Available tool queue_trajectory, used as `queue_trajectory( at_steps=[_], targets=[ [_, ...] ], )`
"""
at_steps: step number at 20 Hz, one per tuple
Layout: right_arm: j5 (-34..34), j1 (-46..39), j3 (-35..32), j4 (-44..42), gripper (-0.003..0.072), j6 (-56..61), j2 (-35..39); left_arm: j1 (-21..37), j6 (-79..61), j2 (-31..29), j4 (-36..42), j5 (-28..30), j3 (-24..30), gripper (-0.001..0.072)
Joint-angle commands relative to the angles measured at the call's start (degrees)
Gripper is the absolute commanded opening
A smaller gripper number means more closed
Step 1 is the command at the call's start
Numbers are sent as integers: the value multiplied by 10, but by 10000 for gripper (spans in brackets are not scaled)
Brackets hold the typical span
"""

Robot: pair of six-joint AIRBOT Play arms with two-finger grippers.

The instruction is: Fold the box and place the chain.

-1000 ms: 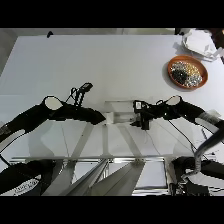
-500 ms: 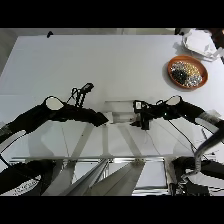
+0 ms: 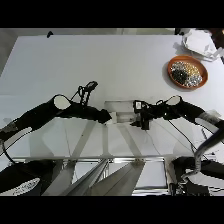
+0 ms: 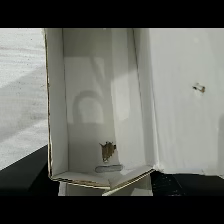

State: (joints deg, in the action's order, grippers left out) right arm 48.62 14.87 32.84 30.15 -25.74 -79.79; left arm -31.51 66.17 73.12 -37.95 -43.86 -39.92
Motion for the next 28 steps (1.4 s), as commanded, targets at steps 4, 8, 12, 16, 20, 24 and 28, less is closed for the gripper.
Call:
queue_trajectory(
  at_steps=[4,8,12,16,20,24,28],
  targets=[
    [0,0,0,0,401,0,0,-30,136,19,-118,3,-50,516],
    [0,0,0,0,401,0,0,-51,178,30,-143,-1,-73,516],
    [0,0,0,0,401,0,0,-64,217,35,-184,-11,-86,515],
    [0,0,0,0,401,0,0,-73,244,35,-209,-23,-97,515],
    [0,0,0,0,401,0,0,-78,273,35,-225,-36,-101,515],
    [0,0,0,0,401,0,0,-68,284,35,-208,-46,-101,515],
    [0,0,0,0,401,0,0,-50,284,35,-179,-54,-101,515]
  ],
)
